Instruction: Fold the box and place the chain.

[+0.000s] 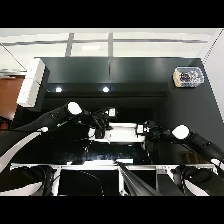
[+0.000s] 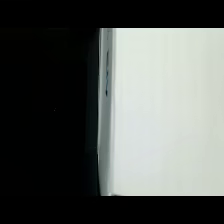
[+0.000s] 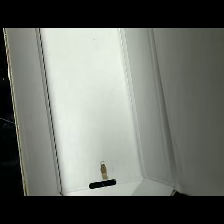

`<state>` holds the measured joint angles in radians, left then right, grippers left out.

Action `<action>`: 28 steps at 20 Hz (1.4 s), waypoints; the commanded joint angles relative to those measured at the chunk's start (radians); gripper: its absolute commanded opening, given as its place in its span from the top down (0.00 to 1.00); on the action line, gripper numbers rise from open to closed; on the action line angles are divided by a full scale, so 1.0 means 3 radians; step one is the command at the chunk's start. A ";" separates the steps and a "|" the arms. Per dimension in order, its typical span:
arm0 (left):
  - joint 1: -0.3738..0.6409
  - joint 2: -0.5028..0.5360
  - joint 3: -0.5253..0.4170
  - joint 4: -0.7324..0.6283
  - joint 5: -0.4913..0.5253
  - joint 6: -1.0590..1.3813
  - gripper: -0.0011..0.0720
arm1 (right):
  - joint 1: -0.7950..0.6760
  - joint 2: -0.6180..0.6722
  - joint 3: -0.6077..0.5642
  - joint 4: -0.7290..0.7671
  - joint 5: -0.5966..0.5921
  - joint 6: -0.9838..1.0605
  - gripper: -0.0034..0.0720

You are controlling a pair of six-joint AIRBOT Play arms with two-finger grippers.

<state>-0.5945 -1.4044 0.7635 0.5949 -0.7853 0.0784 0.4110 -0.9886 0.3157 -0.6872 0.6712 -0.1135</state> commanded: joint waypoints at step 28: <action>0.0239 0.0404 -0.0001 0.0301 -0.0127 -0.0669 0.20 | 0.0001 -0.0024 -0.0056 -0.0003 -0.0010 0.0029 0.33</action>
<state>-0.5560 -1.3334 0.7628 0.6212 -0.7982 -0.0166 0.4110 -0.9955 0.2989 -0.6876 0.6659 -0.1051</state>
